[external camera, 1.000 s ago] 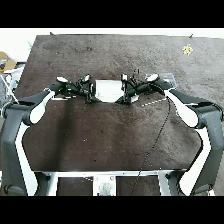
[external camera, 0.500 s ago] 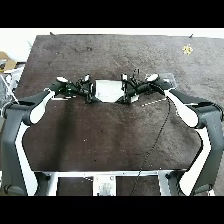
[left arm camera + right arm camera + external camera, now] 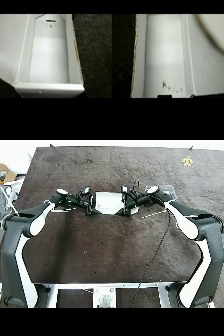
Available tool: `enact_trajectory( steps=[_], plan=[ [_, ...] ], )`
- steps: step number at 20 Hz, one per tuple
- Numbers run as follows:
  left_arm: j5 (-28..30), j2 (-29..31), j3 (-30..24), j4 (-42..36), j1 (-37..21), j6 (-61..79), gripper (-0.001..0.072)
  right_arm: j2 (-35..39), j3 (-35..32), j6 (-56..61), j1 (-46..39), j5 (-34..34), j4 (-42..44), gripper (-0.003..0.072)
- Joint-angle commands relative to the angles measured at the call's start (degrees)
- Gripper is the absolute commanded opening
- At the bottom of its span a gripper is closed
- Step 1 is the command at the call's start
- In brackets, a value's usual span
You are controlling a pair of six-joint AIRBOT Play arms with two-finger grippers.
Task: Fold the box and place the chain.
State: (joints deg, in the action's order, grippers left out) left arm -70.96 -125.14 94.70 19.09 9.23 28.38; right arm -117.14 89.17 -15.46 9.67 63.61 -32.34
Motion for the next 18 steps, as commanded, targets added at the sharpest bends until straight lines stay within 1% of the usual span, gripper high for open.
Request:
enact_trajectory(
  steps=[1,8,10,11,13,14,15,18],
  plan=[
    [0.02,0.02,0.0,-0.07,-0.04,0.0,0.0224,0.02,-0.02,0.02,0.0,0.04,0.02,0.0438],
    [0.02,0.02,0.0,-0.04,-0.04,0.0,0.0224,0.02,-0.02,0.07,0.02,0.15,0.22,0.0438],
    [0.02,0.02,0.0,-0.07,-0.04,0.0,0.0224,0.07,-0.02,0.07,0.02,2.01,0.17,0.044],
    [0.04,0.02,0.0,-0.07,-0.04,0.0,0.0224,0.11,-0.02,0.04,-0.02,2.12,0.26,0.0466],
    [0.04,0.02,0.0,-0.07,-0.04,0.0,0.0224,0.11,-0.02,0.24,-0.11,1.46,0.2,0.0468],
    [0.04,0.02,0.0,-0.04,-0.04,0.0,0.0224,0.13,-0.02,0.28,-0.2,1.57,0.2,0.0484],
    [0.02,0.02,0.0,-0.07,-0.04,0.0,0.0223,0.24,-0.02,1.75,-0.28,1.22,0.13,0.0676],
    [0.04,0.02,0.0,-0.07,-0.04,0.0,0.0224,0.87,0.0,2.69,-0.33,1.81,-0.9,0.0685]
  ],
)
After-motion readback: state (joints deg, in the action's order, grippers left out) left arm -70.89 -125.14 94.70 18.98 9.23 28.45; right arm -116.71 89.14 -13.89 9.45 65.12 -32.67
